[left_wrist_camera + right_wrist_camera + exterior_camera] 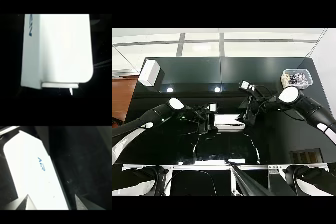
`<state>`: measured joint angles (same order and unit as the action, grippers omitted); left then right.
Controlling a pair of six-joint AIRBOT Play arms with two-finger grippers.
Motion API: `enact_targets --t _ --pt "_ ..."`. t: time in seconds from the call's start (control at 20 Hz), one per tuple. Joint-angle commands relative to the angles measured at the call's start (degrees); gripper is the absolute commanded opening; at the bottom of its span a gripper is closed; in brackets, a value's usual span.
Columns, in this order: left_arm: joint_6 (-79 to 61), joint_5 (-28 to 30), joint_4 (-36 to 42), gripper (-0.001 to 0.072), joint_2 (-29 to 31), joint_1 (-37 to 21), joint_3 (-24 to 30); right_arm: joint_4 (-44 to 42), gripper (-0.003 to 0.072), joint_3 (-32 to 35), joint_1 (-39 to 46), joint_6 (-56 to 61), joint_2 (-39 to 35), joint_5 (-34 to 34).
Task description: Fold the box and place the chain.
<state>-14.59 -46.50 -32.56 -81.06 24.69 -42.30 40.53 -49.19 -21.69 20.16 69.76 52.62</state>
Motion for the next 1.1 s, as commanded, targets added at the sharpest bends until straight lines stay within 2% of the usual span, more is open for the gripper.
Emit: enact_targets --t 0.0,0.05,0.15,0.2,0.25,0.3,0.55,0.6,0.65,1.05 --pt "0.0 -0.07 0.0 0.0353 0.04 -0.04 -0.04 3.54 0.0688 -0.09 -2.47 -1.51 0.02 -1.92" --pt "0.0 -0.07 0.0 0.0354 0.04 -0.04 -0.04 3.48 0.0545 -0.09 -2.47 -1.11 0.02 -0.98" --pt "0.0 -0.04 0.0 0.0354 0.04 -0.04 -0.04 3.5 0.0535 -0.09 -2.47 -0.68 0.02 0.9" --pt "0.0 -0.04 0.0 0.0354 0.04 -0.04 -0.04 3.5 0.0465 -0.09 -2.47 -0.63 0.02 1.62" --pt "0.0 -0.04 0.0 0.0354 0.04 -0.04 -0.04 3.5 0.0463 -0.09 -2.47 -0.39 0.02 2.16" --pt "0.0 -0.04 0.0 0.0354 0.04 -0.04 -0.04 3.67 0.0426 -0.09 -2.47 -0.35 0.02 2.49" --pt "0.0 -0.04 0.0 0.0354 0.04 -0.04 -0.04 6.38 0.0408 -0.09 -2.49 1.14 0.04 2.64" --pt "0.0 -0.04 -0.02 0.0354 0.04 -0.04 -0.04 6.58 0.0349 -0.09 -2.49 1.31 0.04 2.71" --pt "0.0 -0.04 0.0 0.0354 0.04 -0.04 -0.04 6.56 0.0259 -0.09 -2.49 1.29 0.04 2.82" --pt "0.0 -0.04 0.0 0.0354 0.04 -0.04 -0.04 6.69 0.026 0.0 -2.47 1.29 0.07 2.89"
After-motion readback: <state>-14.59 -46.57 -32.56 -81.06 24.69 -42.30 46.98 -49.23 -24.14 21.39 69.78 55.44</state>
